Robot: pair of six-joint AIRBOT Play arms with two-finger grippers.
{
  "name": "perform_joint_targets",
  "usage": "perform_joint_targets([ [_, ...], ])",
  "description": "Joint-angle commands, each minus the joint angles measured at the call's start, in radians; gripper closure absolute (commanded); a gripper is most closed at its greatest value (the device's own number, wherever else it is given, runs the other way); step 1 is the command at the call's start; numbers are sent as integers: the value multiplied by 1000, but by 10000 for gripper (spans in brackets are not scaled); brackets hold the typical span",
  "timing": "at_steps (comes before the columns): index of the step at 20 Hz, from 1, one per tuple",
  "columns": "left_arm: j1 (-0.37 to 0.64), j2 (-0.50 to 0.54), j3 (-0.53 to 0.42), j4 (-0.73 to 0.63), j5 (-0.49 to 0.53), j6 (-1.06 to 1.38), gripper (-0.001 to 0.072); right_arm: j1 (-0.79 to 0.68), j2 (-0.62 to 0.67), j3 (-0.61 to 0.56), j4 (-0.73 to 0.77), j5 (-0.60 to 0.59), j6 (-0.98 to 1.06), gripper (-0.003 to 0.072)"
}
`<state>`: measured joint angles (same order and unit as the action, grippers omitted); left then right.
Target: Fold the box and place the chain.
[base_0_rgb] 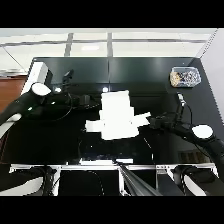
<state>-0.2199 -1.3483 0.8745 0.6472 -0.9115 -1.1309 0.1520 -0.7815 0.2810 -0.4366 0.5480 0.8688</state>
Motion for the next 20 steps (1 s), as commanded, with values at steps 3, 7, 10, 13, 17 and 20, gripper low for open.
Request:
perform_joint_targets([
  [3,-39,-261,173,-69,-203,133,3,51,4,-20,19,3,6,672],
  [7,-72,-383,264,-72,-385,200,36,51,4,-20,19,8,6,671],
  [10,-94,-423,308,-35,-517,362,244,51,4,-20,20,10,10,671],
  [13,-111,-423,332,33,-573,437,374,51,4,-20,20,17,10,671],
  [17,-115,-423,337,55,-579,482,607,51,4,-20,16,16,9,671],
  [20,-114,-422,344,56,-600,503,683,47,4,-4,-11,16,-21,342],
])
